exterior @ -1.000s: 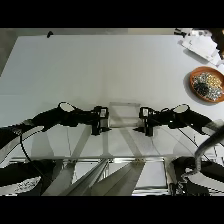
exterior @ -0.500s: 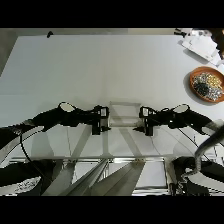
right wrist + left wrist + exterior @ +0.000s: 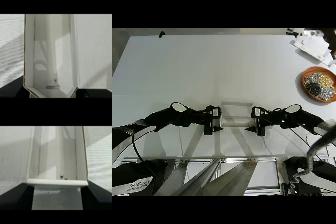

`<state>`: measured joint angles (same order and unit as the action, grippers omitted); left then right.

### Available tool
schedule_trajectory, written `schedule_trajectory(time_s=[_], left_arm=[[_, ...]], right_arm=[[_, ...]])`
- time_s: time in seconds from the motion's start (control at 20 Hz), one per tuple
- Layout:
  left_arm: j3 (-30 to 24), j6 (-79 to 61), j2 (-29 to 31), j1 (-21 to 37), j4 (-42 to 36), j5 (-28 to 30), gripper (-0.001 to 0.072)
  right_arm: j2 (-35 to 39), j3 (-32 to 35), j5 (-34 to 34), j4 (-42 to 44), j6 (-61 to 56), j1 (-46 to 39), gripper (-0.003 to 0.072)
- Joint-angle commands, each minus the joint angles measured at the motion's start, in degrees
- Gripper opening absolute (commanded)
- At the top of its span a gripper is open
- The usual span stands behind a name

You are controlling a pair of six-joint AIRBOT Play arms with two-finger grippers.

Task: Fold the box and place the chain.

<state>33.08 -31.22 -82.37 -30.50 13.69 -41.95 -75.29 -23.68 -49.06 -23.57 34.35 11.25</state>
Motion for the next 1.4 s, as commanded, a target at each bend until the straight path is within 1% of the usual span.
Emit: schedule_trajectory(time_s=[0.0,0.3,0.35,0.45,0.55,1.0,1.2,1.35], left_arm=[[0.0,0.0,0.0,0.0,0.1,-0.2,0.0456],[0.0,0.0,0.0,0.0,0.1,-0.3,0.0456],[0.0,0.0,0.0,0.0,0.0,-0.3,0.0456],[0.0,0.0,0.0,0.0,0.1,-0.3,0.0456],[0.0,0.0,0.0,0.0,0.0,-0.3,0.0456],[0.0,0.0,0.0,0.0,0.1,-0.2,0.0456],[0.0,0.0,0.0,0.0,0.1,-0.2,0.0456],[0.0,0.0,0.0,0.0,0.1,-0.2,0.0456]], right_arm=[[0.0,0.0,0.0,0.0,0.0,0.0,0.0421],[0.0,0.0,0.1,0.0,0.0,0.0,0.0421],[0.0,0.0,1.7,-0.2,0.0,0.0,0.0421],[0.0,0.0,7.5,-0.3,0.0,0.0,0.0421],[0.0,0.0,10.1,-0.2,0.0,0.0,0.0421],[0.0,0.0,9.4,-0.2,0.0,0.0,0.0421],[0.0,0.0,7.7,-0.2,0.0,0.0,0.0412],[0.0,0.0,7.5,-0.2,-0.1,0.0,0.0422]])
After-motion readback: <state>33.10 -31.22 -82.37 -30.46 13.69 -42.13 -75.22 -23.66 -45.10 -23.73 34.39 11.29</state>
